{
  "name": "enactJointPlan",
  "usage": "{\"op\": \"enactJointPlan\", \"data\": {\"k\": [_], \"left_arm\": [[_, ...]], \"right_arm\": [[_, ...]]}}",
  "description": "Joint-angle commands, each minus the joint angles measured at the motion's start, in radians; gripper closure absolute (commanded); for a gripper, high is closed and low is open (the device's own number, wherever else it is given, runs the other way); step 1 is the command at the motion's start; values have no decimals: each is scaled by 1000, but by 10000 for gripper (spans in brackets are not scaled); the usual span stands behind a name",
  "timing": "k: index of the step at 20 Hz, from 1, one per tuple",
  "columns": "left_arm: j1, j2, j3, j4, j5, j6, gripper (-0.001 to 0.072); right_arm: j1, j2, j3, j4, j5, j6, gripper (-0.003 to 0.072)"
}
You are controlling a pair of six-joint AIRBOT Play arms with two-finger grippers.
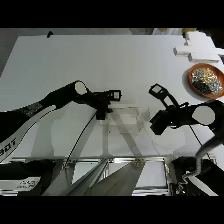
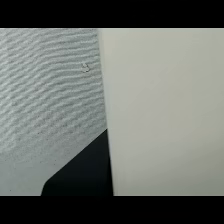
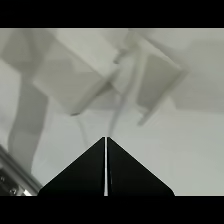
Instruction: Fold the box and place the chain.
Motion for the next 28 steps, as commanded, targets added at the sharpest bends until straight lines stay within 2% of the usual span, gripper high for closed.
{"op": "enactJointPlan", "data": {"k": [1,4,5,6,8,9,11,14,19,24,28], "left_arm": [[0,1,0,0,0,0,698],[0,1,0,0,0,0,698],[0,1,0,0,0,0,698],[-1,0,0,0,0,0,698],[0,1,0,0,0,0,698],[0,1,0,0,0,0,698],[0,1,0,0,0,0,698],[0,1,0,0,0,0,698],[0,1,0,0,0,0,698],[0,1,0,-1,0,0,698],[0,1,0,-1,0,0,698]], "right_arm": [[83,-1,-6,90,-28,-338,668],[177,-26,-41,76,-61,-533,667],[180,-33,-66,89,-71,-608,622],[170,-37,-95,89,-95,-664,523],[170,-28,-179,69,-214,-753,98],[170,-16,-222,69,-277,-814,33],[175,1,-278,72,-381,-845,2],[192,-3,-321,70,-522,-845,2],[191,-47,-324,70,-618,-845,3],[178,-61,-248,76,-564,-844,4],[74,-95,-182,145,-496,-848,4]]}}
